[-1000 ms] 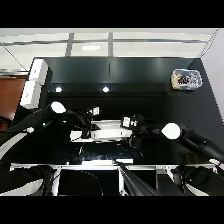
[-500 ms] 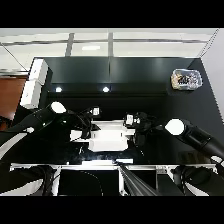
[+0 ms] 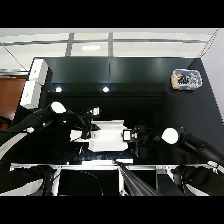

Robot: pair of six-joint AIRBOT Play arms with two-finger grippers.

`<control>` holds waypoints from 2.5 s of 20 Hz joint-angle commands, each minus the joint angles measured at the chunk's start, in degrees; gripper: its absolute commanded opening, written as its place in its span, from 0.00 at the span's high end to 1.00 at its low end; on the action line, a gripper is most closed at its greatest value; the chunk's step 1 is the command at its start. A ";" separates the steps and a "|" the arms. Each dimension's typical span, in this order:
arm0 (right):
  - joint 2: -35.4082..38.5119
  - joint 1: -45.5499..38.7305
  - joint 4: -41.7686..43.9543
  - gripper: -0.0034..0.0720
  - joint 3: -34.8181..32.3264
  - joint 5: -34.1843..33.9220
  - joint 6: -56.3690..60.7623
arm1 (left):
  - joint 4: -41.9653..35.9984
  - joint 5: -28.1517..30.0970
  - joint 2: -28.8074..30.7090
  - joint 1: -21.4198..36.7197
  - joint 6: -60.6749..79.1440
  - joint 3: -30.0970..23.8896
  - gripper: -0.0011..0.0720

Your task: Fold the box and place the chain.

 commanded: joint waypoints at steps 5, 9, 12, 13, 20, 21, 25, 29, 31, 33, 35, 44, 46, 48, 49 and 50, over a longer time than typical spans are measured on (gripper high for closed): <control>-2.67 7.58 8.76 0.09 -1.22 -13.31 -1.64 | 0.00 0.09 -0.02 -0.02 0.07 -0.02 0.95; -2.51 7.02 7.54 0.09 0.42 -13.31 -1.62 | 0.00 0.02 -0.02 -0.02 0.04 -0.02 0.95; -2.51 3.30 3.41 0.09 3.02 -8.07 -1.66 | 0.00 -0.02 -0.02 -0.02 0.07 -0.02 0.95; -2.51 1.77 2.71 0.09 4.00 -6.03 -1.68 | 0.00 -0.02 -0.02 -0.02 0.07 -0.02 0.95; -2.54 -3.89 4.15 0.09 6.21 -4.98 -2.34 | 0.00 -0.02 -0.02 -0.02 0.07 -0.02 0.95; -2.54 -3.89 5.68 0.09 6.21 -4.92 -3.43 | 0.00 -0.02 -0.02 -0.02 0.07 -0.02 0.95; -2.54 -4.98 8.46 0.09 6.21 -5.09 -4.52 | -0.02 0.00 -0.02 -0.02 0.07 -0.02 0.95; -2.89 -8.11 11.21 0.09 6.21 -3.45 -5.14 | -0.02 -0.02 -0.02 -0.02 0.07 0.00 0.95; -3.78 -8.48 12.68 0.09 6.21 -2.16 -6.23 | -0.02 0.04 -0.02 -0.02 0.07 0.00 0.95; -5.40 -8.46 18.25 0.09 6.21 -1.03 -10.64 | -0.20 0.04 -0.02 -0.02 0.07 0.00 0.95; -6.88 -8.48 21.73 0.09 6.21 -1.62 -14.47 | -0.24 0.00 0.00 -0.02 0.07 0.00 0.95; -10.99 -11.23 26.93 0.09 6.23 4.17 -18.84 | -0.22 -0.02 0.04 -0.02 0.07 0.00 0.95; -13.00 -10.25 27.56 0.09 6.23 5.70 -21.14 | -0.26 -0.02 0.04 -0.02 0.07 0.00 0.95; -14.27 -8.68 27.65 0.09 6.23 4.66 -25.59 | -0.48 -0.02 0.04 -0.02 0.07 0.00 0.95; -14.67 -8.13 27.26 0.09 6.21 3.30 -26.10 | -0.50 -0.04 0.04 -0.02 0.07 0.00 0.95; -14.75 -7.89 27.17 0.09 6.25 3.10 -26.08 | -0.50 -0.04 0.04 -0.02 0.07 0.00 0.95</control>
